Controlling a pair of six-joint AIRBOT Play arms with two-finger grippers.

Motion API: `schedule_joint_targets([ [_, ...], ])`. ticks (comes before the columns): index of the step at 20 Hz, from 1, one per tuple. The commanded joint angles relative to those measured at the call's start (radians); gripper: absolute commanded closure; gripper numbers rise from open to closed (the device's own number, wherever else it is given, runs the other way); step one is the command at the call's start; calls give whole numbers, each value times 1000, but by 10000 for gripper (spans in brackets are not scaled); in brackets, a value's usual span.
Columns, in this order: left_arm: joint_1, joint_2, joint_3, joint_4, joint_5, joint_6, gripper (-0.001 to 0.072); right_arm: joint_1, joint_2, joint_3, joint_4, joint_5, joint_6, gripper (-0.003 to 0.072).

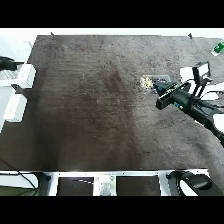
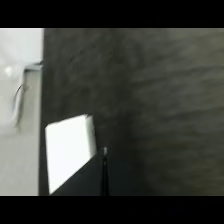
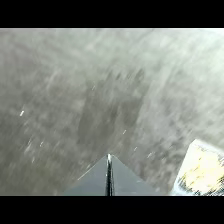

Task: Fold the box and place the chain.

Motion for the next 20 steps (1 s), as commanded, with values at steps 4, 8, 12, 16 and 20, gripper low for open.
schedule_joint_targets([
  [4, 0, 328, -235, -377, -105, 299, 697, -96, 117, 0, -5, -48, 97, 676],
  [8, -10, 611, -604, -593, -23, 610, 697, -196, 196, -38, -5, -48, 102, 677],
  [12, -138, 845, -904, -615, 185, 726, 697, -259, 293, -128, -42, -48, 101, 678],
  [16, -243, 980, -1075, -671, 147, 673, 697, -283, 379, -204, -57, -48, 101, 677],
  [20, -285, 1096, -1204, -678, 161, 643, 697, -283, 462, -271, -75, -48, 102, 677],
])
